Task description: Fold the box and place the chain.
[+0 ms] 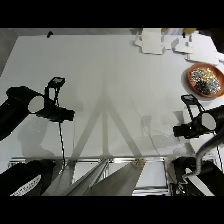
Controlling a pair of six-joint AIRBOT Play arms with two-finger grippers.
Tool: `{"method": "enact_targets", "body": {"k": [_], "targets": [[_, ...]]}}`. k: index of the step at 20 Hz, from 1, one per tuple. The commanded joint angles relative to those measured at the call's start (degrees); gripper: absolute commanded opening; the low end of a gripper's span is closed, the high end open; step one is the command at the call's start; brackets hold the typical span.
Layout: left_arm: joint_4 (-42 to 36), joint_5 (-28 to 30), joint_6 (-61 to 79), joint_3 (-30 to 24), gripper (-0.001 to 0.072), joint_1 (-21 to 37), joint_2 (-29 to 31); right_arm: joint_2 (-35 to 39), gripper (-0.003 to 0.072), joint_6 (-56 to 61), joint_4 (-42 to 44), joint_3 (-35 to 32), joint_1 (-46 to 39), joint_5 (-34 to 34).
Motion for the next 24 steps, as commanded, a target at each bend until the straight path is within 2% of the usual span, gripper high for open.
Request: {"method": "enact_targets", "body": {"k": [1,10,13,15,18,19,21,24], "targets": [[0.02,0.0,0.02,0.0,0.0009,0.02,-0.02,-0.02,0.0016,0.0,0.02,0.0,-0.02,0.0],[0.02,0.0,0.02,0.0,0.0009,0.02,-0.04,-0.02,0.0015,0.0,0.07,0.0,-0.02,-0.37],[0.0,0.02,0.02,0.0,0.0009,0.02,-0.04,-0.02,0.0015,-0.15,-0.42,0.0,-0.02,-13.7],[0.02,0.02,0.02,0.0,0.0009,0.02,-0.04,-0.02,0.0015,-0.15,-0.39,0.02,-0.02,-20.02],[0.02,0.0,0.02,0.0,0.0009,0.02,-0.04,-0.04,0.0016,-1.11,1.33,0.04,-0.02,-20.65],[0.02,0.02,0.02,0.0,0.0009,0.02,-0.04,-0.02,0.0017,-4.09,-0.94,0.13,-0.04,-21.09],[0.02,0.0,0.02,0.0,0.0009,0.02,-0.04,-0.04,0.0016,-2.93,-13.86,0.33,-1.14,-20.5],[0.02,0.02,0.02,0.0,0.0009,0.02,-0.04,-1.51,0.0016,-5.6,-29.16,0.37,-12.66,-20.87]]}}
